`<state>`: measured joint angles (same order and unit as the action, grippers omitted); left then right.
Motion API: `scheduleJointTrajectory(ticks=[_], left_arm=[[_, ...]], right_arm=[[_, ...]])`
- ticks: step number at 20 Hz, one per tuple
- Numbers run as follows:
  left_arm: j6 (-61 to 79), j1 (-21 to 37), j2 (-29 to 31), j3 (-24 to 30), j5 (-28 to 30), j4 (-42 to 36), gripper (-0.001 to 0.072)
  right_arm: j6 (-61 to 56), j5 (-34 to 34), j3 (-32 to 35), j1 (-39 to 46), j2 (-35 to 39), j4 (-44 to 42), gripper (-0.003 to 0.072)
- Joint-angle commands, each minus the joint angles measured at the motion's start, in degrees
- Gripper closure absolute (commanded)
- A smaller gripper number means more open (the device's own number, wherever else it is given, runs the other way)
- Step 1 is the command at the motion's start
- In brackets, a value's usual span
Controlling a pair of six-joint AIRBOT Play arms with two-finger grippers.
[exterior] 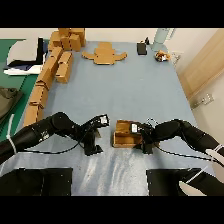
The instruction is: Fold the box.
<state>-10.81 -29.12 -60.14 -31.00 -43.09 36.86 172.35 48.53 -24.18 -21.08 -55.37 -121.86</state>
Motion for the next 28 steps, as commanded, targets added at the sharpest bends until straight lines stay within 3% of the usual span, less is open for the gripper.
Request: scheduleJointTrajectory(ticks=[1, 8, 19, 28], left_arm=[[16.4, -1.0, -3.7, 0.9, 9.8, -7.7, 0.0019], [20.9, -3.3, -11.7, -4.5, 9.7, -7.7, 0.002], [26.1, -3.4, -12.0, -4.8, 4.5, -13.1, 0.0019], [26.0, -5.8, -13.6, -4.9, 7.8, -13.9, 0.0019]], right_arm=[[0.0, 0.0, 0.0, 0.0, 0.0, 0.0, 0.0218], [0.0, 0.0, 0.0, 0.0, 0.0, 0.0, 0.0218], [0.0, 0.0, 0.0, 0.0, 0.0, 0.0, 0.0218], [0.0, 0.0, 0.0, 0.0, 0.0, 0.0, 0.0218]])
